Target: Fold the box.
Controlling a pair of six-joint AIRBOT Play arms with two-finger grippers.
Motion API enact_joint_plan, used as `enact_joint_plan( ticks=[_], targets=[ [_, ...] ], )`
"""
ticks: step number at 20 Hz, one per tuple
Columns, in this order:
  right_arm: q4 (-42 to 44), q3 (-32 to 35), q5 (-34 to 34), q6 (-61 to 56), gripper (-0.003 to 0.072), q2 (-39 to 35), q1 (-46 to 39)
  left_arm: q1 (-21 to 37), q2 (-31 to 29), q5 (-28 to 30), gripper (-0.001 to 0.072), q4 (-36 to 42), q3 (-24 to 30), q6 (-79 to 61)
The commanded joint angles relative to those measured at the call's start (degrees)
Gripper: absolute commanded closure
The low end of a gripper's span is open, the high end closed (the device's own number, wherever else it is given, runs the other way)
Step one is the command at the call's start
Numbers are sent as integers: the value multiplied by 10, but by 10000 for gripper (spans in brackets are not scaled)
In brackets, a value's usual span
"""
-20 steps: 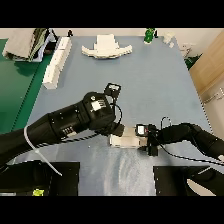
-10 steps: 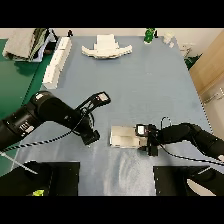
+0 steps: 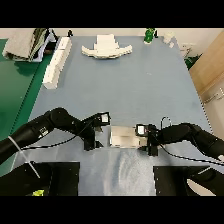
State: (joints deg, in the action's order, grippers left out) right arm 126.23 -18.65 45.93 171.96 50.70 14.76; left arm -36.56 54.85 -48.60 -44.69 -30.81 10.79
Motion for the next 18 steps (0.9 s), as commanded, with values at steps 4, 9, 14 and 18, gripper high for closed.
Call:
enact_joint_plan(
  ticks=[4, 9, 14, 18],
  targets=[
    [0, 0, 0, 0, 120, 0, 0, -5, 88, 76, 23, 107, 7, -177],
    [0, 0, 0, 0, 120, 0, 0, -16, 116, 90, 23, 117, 7, -207],
    [0, 0, 0, 0, 120, 0, 0, -25, 116, 106, 24, 140, 7, -230],
    [0, 0, 0, 0, 120, 0, 0, -46, 116, 111, 24, 144, 7, -235]
  ],
)
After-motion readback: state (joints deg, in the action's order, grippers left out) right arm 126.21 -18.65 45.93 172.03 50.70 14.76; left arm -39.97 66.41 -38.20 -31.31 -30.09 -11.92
